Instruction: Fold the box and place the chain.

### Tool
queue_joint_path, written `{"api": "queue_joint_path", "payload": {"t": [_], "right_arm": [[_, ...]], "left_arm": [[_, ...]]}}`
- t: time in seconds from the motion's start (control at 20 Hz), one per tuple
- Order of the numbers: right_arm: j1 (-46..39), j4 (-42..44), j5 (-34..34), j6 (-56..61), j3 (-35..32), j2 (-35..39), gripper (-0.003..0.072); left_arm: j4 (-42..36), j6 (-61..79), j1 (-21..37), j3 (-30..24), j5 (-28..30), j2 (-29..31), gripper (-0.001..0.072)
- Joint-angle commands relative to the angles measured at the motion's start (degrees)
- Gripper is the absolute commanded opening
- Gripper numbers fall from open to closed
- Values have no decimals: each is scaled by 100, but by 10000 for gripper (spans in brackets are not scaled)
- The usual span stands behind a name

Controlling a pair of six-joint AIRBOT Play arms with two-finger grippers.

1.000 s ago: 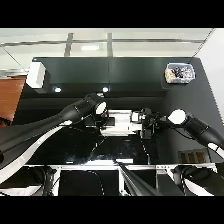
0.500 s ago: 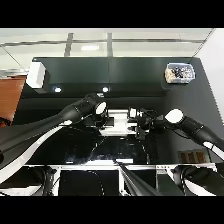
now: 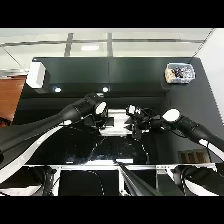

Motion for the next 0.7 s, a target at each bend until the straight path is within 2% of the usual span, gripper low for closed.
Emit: {"api": "queue_joint_path", "payload": {"t": [0.0, 0.05, 0.1, 0.15, 0.25, 0.35, 0.4, 0.45, 0.55, 0.65], "right_arm": [[-42, -144, 2, 833, 11, 142, 116], [-118, -332, 103, 1598, 55, 310, 116], [-280, -787, 501, 2645, 175, 546, 115], [-529, -1434, 1130, 3606, 348, 793, 19], [-1176, -2588, 2100, 5217, 546, 1198, 16], [-2190, -3571, 2511, 6330, 544, 1410, 15], [-2739, -3705, 2494, 6784, 498, 1388, 16], [-3272, -3604, 2277, 7123, 361, 1375, 15], [-4181, -2769, 1884, 7545, -107, 1266, 16], [-4459, -1777, 1871, 7296, -514, 992, 15]], "left_arm": [[-2, 4, 4, 0, 13, 0, 24], [0, 2, 4, 0, 13, 0, 24], [0, 2, 4, 0, 13, 0, 23], [0, 2, 4, 0, 15, 0, 24], [-2, 2, 4, 0, 2, 2, 24], [-2, 2, 4, 0, 4, 2, 23], [-2, 2, 4, 0, 7, 2, 24], [-2, 2, 4, 0, 7, 2, 24], [-2, 2, 4, 0, 7, 2, 24], [-2, 2, 4, 0, 4, 2, 24]]}}
